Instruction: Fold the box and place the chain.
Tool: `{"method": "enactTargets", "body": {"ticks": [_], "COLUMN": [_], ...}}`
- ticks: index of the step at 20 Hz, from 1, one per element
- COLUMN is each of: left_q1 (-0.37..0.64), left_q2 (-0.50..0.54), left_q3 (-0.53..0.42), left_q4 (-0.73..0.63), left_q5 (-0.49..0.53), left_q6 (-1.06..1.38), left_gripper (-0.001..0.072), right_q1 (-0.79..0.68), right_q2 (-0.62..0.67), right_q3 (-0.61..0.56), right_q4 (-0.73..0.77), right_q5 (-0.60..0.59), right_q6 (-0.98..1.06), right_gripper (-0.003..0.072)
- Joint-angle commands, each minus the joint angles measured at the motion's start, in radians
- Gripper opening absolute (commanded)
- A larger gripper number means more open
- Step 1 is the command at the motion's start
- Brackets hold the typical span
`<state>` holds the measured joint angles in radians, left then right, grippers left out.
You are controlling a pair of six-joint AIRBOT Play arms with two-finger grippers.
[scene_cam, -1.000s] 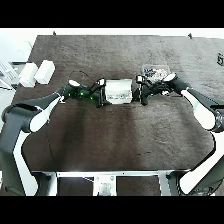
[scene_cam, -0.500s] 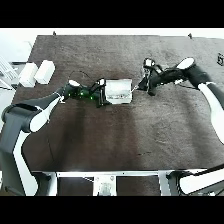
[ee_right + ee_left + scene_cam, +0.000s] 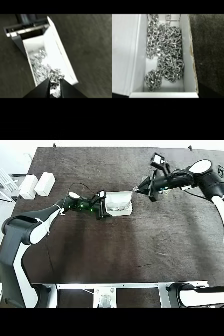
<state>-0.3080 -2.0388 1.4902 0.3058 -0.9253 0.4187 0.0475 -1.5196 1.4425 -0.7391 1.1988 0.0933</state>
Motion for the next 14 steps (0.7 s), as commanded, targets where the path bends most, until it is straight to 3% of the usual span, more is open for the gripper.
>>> {"method": "enactTargets", "body": {"ticks": [1, 3, 4, 5, 6, 14], "left_q1": [0.001, 0.001, 0.001, 0.001, 0.001, 0.001], "left_q2": [0.001, 0.001, 0.001, 0.001, 0.001, 0.001], "left_q3": [0.001, 0.001, 0.001, 0.001, 0.001, 0.001], "left_q4": [0.000, 0.000, 0.000, 0.000, 0.000, 0.000], "left_q5": [0.000, 0.000, 0.000, 0.000, 0.000, 0.000], "left_q6": [0.000, 0.000, 0.000, 0.000, 0.000, 0.000], "left_gripper": [0.0471, 0.0471, 0.0471, 0.0471, 0.0471, 0.0471], "right_q1": [0.058, 0.097, 0.109, 0.114, 0.114, -0.033], "right_q2": [-0.069, -0.137, -0.169, -0.197, -0.209, -0.174], "right_q3": [-0.012, -0.012, -0.012, -0.012, -0.012, -0.011], "right_q4": [0.030, 0.029, 0.028, 0.018, 0.009, -0.036], "right_q5": [-0.032, -0.064, -0.097, -0.125, -0.141, -0.108], "right_q6": [0.003, 0.004, 0.004, 0.003, 0.004, -0.057], "right_gripper": [0.0007, 0.0011, 0.0081, 0.0333, 0.0517, 0.0500]}}
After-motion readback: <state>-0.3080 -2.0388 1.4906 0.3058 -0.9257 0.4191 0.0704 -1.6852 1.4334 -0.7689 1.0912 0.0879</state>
